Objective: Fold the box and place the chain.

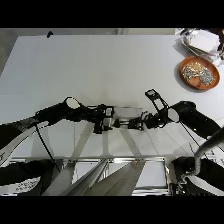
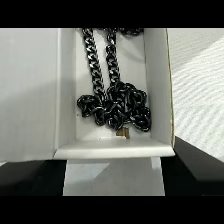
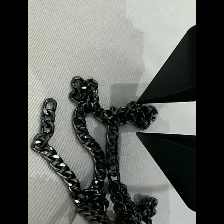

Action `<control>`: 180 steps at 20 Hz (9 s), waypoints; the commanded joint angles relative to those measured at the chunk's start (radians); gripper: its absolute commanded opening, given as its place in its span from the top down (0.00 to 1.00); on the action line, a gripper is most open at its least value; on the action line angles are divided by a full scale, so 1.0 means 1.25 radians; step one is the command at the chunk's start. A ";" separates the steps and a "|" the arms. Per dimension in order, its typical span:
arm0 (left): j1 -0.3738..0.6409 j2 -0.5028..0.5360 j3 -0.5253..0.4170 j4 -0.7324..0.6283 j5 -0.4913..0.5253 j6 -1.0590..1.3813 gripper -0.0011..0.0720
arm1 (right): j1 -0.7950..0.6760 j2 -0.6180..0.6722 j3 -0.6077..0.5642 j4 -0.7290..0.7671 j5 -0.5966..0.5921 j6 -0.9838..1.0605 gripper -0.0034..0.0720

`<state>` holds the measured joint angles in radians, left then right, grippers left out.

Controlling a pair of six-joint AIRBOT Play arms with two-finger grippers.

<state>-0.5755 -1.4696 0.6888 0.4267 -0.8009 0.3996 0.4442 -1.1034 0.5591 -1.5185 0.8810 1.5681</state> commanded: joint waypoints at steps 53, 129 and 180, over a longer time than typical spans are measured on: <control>0.000 0.000 0.001 0.000 0.000 0.000 0.56 | 0.118 0.198 0.033 0.433 -0.079 -0.331 0.94; 0.000 0.000 0.001 0.000 0.000 0.000 0.56 | 0.021 0.419 0.087 0.403 0.012 -0.323 0.94; 0.000 0.000 0.001 0.000 0.000 0.000 0.56 | -0.047 0.043 -0.052 0.092 -0.231 -0.275 0.62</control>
<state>-0.5755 -1.4696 0.6888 0.4267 -0.8009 0.3996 0.3931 -1.0012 0.4854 -1.4456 0.6243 1.2762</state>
